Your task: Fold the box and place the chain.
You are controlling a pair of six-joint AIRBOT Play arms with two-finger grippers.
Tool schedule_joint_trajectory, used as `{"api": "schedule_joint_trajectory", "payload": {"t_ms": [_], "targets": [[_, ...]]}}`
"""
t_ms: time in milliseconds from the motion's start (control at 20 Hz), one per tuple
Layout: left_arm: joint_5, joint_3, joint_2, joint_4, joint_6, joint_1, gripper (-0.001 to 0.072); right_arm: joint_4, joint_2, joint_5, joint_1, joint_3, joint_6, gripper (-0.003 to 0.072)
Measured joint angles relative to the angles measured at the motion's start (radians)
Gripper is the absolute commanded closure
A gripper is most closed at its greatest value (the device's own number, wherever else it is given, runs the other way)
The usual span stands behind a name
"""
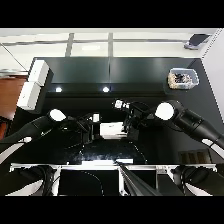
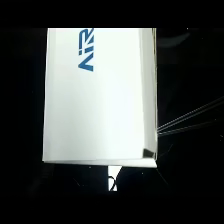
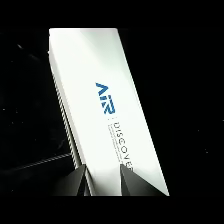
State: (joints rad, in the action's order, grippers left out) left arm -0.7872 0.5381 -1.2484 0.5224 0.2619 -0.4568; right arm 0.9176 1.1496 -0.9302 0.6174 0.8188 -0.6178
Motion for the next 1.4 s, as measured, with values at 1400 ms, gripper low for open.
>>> {"api": "schedule_joint_trajectory", "payload": {"t_ms": [1400], "targets": [[-0.003, 0.0, 0.0, 0.005, 0.002, -0.001, 0.0314, 0.006, 0.021, -0.013, 0.038, -0.002, -0.032, 0.0357]]}}
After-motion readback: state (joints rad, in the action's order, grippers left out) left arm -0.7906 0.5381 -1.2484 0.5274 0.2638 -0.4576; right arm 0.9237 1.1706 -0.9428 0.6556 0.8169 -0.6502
